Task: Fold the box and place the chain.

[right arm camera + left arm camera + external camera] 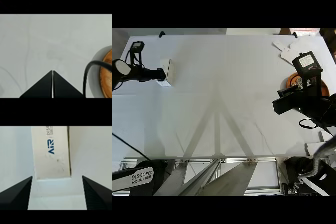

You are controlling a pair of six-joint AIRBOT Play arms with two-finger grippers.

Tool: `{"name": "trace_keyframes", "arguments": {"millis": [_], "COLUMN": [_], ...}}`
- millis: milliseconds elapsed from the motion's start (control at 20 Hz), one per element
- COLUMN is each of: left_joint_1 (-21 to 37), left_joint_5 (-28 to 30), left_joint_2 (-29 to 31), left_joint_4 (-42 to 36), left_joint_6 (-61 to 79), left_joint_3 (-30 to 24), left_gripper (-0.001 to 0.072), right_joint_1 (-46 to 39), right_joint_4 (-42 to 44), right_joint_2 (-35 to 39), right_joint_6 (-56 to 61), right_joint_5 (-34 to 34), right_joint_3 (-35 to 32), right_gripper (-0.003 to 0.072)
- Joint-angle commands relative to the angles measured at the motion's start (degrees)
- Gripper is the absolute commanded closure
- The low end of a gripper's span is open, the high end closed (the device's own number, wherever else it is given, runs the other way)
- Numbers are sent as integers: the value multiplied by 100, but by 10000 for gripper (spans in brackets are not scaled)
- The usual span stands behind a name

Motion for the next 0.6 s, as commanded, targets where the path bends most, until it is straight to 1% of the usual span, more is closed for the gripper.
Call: {"name": "trace_keyframes", "arguments": {"millis": [0, 100, 250, 400, 550], "left_joint_1": [4, 4, 4, 4, 4], "left_joint_5": [-623, -767, -807, -931, -1064], "left_joint_2": [977, 1587, 2356, 2929, 3366], "left_joint_4": [66, 46, -98, -374, -719], "left_joint_6": [66, 61, 13, -7, -4], "left_joint_3": [4, 4, 4, 4, 4], "left_gripper": [12, 12, 11, 10, 10], "right_joint_1": [0, 0, 0, 0, 0], "right_joint_4": [0, 0, 0, 0, 0], "right_joint_2": [-2, -2, -2, -2, -2], "right_joint_6": [0, 0, 0, 0, 0], "right_joint_5": [-2, -2, -2, -2, -2], "right_joint_3": [7, 7, 7, 7, 7], "right_gripper": [674, 674, 674, 674, 674]}}
